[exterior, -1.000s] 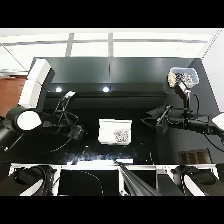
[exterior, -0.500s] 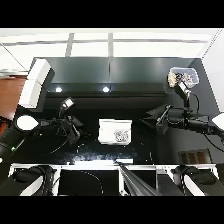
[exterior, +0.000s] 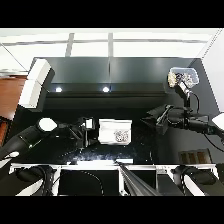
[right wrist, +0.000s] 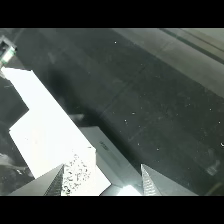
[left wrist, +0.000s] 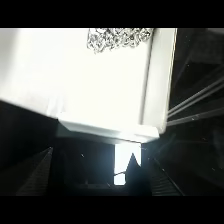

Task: Fold the box and place the chain.

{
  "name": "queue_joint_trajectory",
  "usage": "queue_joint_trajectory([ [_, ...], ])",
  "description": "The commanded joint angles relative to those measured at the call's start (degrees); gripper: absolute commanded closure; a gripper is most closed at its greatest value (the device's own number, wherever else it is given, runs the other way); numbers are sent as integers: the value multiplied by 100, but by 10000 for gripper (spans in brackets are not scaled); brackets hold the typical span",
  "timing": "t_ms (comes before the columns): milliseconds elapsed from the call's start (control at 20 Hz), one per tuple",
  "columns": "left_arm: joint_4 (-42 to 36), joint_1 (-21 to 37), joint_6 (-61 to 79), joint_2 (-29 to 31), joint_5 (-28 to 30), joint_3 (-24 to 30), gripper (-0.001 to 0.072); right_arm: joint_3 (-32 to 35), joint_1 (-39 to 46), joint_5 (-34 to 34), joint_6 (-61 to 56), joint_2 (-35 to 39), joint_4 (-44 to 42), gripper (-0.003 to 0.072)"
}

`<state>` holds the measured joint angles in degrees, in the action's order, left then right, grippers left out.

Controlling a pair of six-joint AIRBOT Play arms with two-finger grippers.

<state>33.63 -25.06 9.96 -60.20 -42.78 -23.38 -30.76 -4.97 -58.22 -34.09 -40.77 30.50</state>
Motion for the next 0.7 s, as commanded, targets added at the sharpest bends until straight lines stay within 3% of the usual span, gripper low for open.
queue_joint_trajectory([
  [0,-424,-120,479,-173,20,2,6,-4,-2,22,0,7,0,134],
  [250,-763,-149,584,-369,42,0,6,-4,-2,22,0,7,0,134],
  [650,-448,-319,302,-426,35,-81,6,-4,-2,22,0,7,0,135],
])
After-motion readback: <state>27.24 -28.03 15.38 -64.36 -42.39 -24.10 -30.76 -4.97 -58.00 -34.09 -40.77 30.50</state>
